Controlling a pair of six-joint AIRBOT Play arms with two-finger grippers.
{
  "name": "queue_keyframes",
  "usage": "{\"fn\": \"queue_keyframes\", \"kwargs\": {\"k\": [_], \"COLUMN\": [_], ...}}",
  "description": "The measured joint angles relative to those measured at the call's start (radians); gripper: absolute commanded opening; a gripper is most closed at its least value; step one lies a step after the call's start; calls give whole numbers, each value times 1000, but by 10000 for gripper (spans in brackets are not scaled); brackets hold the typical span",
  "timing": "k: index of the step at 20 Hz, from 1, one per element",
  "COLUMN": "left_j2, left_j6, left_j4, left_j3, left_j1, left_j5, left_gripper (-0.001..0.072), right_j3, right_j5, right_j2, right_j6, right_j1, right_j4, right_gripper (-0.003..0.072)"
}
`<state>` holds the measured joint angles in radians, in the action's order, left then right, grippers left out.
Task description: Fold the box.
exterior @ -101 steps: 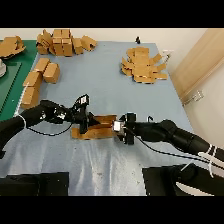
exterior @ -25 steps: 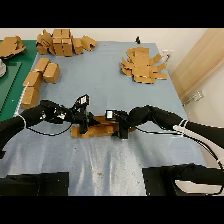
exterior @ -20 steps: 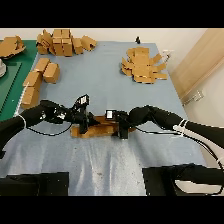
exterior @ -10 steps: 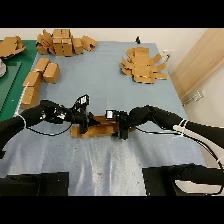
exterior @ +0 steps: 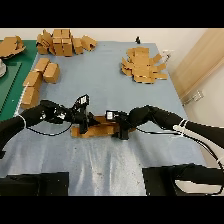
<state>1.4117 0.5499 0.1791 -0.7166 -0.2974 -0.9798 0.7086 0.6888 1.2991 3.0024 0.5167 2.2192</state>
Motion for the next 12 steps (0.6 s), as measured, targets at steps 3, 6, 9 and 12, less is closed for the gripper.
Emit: {"fn": "queue_keyframes", "kwargs": {"k": [3, 6, 9, 12], "left_j2": [0, 0, 0, 1], "left_j6": [0, 0, 0, 0], "left_j4": [0, 0, -1, -19], "left_j3": [0, 0, 0, 0], "left_j1": [0, 0, 0, 0], "left_j5": [0, 0, 0, 5], "left_gripper": [11, 11, 11, 11], "right_j3": [0, 0, 0, 0], "right_j5": [5, 5, 4, 3], "right_j2": [0, 0, 0, -1], "right_j6": [-3, -9, -11, -13], "right_j1": [1, 1, 1, 1], "right_j4": [-10, -26, -36, -42], "right_gripper": [598, 600, 600, 600]}}
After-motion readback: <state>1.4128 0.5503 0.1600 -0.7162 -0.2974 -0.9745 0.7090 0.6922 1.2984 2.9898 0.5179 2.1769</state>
